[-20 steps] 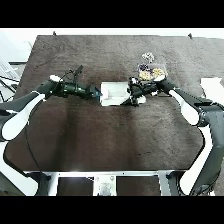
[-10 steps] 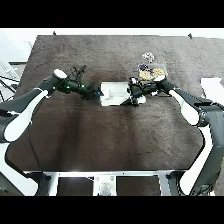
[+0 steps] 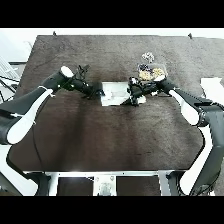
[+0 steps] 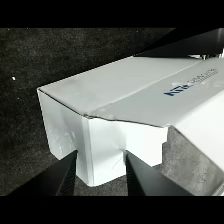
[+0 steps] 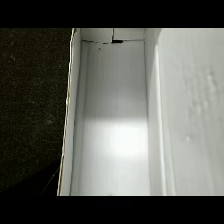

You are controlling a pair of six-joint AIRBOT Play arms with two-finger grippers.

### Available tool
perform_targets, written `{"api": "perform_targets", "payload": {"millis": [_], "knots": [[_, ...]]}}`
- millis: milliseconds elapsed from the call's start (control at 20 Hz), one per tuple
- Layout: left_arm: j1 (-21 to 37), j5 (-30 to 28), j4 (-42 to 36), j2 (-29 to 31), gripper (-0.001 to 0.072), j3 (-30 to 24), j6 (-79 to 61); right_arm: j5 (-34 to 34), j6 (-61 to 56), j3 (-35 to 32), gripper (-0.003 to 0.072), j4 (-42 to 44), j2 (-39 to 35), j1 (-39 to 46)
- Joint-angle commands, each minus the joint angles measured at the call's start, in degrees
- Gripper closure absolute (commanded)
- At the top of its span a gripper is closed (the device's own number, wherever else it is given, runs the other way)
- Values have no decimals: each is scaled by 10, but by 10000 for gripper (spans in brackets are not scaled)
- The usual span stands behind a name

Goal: Fold the box and place the chain.

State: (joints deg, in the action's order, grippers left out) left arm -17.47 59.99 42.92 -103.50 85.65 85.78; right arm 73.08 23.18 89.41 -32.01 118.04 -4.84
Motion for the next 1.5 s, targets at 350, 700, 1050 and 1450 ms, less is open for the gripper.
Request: {"api": "perform_targets", "payload": {"millis": [350, 700, 1050, 1450], "knots": [[-45, -24, 125, 0, 361, 32, 102, 0, 0, 0, 190, 0, 0, 0], [-78, -30, 239, -1, 361, 40, 176, 0, 0, 0, 190, 0, 0, 0], [-109, 49, 324, -45, 360, 142, 235, 0, 0, 0, 190, 0, 0, 0], [-120, 83, 360, -54, 361, 174, 281, 0, 0, 0, 191, 0, 0, 0]]}}
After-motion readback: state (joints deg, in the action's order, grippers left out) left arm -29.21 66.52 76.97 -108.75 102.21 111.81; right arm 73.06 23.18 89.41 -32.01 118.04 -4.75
